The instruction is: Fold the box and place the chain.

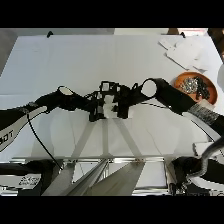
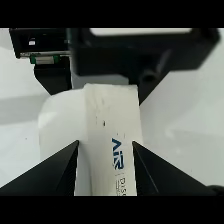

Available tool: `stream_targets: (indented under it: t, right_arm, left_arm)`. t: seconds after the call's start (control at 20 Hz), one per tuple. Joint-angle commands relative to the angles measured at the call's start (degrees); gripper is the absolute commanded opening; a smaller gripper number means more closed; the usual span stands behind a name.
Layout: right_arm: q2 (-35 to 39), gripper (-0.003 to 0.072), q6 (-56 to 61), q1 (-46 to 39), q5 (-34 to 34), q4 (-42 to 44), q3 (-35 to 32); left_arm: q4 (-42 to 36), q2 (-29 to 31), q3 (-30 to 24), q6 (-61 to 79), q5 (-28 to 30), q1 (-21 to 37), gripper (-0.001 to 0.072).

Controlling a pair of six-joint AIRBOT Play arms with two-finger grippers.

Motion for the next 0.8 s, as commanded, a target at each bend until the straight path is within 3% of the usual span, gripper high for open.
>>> stream_targets:
  t: [0.0,0.25,0.3,0.5,0.75]
  right_arm:
    - [0.04,0.0379,-0.94,1.18,-2.64,-0.52,-1.11]
    - [0.81,0.0359,6.03,2.03,-5.20,-10.51,-1.99]
    - [1.66,0.0322,6.82,2.19,-5.97,-10.60,-1.99]
    - [4.07,0.0307,6.73,2.73,-9.33,-10.62,-1.99]
    - [3.98,0.0224,6.73,2.73,-10.03,-10.62,-3.72]
  left_arm:
    - [0.02,0.02,0.02,0.02,0.02,0.02,0.0291]
    - [0.02,0.04,0.02,0.02,0.00,0.02,0.0291]
    - [0.02,0.04,0.02,0.02,0.00,0.02,0.0291]
    - [0.02,0.04,0.02,0.02,0.00,0.02,0.0291]
    - [0.02,0.04,0.02,0.02,0.00,0.02,0.0291]
